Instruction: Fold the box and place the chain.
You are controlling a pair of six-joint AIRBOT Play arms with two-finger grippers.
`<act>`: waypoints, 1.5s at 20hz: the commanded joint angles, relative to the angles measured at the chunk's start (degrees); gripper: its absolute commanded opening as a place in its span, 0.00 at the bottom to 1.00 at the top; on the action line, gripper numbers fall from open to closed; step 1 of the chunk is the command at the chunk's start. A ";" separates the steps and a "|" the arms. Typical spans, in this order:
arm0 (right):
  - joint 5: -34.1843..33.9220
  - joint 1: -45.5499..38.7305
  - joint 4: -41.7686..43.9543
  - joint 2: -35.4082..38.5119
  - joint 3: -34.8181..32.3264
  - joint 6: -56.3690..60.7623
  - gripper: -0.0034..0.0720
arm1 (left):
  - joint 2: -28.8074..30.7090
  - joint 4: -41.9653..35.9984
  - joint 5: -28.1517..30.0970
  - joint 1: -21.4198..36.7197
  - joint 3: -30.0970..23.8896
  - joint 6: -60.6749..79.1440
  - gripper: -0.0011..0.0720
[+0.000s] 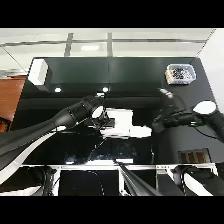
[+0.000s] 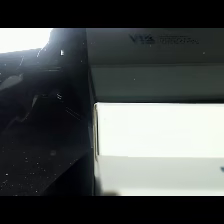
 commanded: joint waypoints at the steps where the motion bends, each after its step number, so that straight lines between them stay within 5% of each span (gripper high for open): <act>1: -1.84 -14.84 -1.68 1.42 -4.22 18.80 0.06 | 0.02 0.09 -0.07 0.02 0.04 0.02 0.05; 7: -5.57 -8.35 1.09 1.05 -15.50 20.02 0.06 | 0.02 0.09 -0.07 0.02 0.04 0.02 0.05; 12: -16.72 4.24 9.07 -0.66 -15.67 19.91 0.06 | 0.02 0.07 -0.07 0.02 0.04 0.02 0.05; 16: -14.36 7.78 19.21 -4.55 -15.65 14.12 0.06 | 0.02 0.09 -0.07 0.02 0.04 0.02 0.05; 21: -15.80 8.94 18.29 -4.83 -14.14 12.98 0.06 | 0.02 0.09 -0.07 0.02 0.04 0.02 0.05; 22: -15.82 8.94 17.77 -4.83 -12.96 12.98 0.24 | 0.02 0.07 -0.07 0.02 0.04 0.02 0.05; 23: -15.85 8.94 17.77 -4.83 -11.80 12.92 0.69 | 0.02 0.09 -0.07 0.02 0.04 0.02 0.05; 24: -15.26 8.94 17.77 -4.83 -10.69 12.85 0.90 | 0.02 0.09 -0.04 0.02 0.04 0.02 0.05; 30: -12.70 9.16 20.26 -4.83 -7.19 11.85 0.88 | 0.02 0.07 -0.04 0.02 0.04 0.02 0.05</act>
